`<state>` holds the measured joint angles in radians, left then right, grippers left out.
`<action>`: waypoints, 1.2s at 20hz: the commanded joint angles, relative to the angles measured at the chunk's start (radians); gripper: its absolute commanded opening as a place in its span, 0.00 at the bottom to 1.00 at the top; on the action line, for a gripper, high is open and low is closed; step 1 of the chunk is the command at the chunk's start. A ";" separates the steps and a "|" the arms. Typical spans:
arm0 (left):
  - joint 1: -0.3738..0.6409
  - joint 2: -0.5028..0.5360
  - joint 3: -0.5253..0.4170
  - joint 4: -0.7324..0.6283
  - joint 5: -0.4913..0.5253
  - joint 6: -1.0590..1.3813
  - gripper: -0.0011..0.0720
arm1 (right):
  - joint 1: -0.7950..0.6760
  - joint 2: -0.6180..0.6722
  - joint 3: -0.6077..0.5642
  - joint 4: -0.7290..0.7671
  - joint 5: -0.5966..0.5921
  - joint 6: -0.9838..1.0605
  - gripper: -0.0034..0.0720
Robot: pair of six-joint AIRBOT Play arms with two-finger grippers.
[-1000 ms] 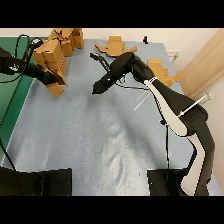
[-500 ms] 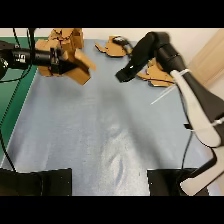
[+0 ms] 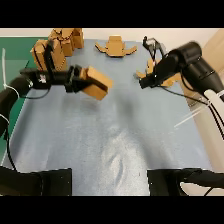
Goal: Fold the box.
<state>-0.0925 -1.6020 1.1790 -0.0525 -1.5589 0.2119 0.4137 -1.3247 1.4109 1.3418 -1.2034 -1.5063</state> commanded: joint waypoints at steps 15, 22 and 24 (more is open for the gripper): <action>-0.032 -0.006 -0.183 0.138 0.215 0.083 0.05 | 0.030 0.035 -0.202 0.117 0.110 -0.043 0.06; -0.032 -0.006 -0.183 0.138 0.215 0.083 0.05 | 0.030 0.035 -0.202 0.117 0.110 -0.043 0.06; -0.032 -0.006 -0.183 0.138 0.215 0.083 0.05 | 0.030 0.035 -0.202 0.117 0.110 -0.043 0.06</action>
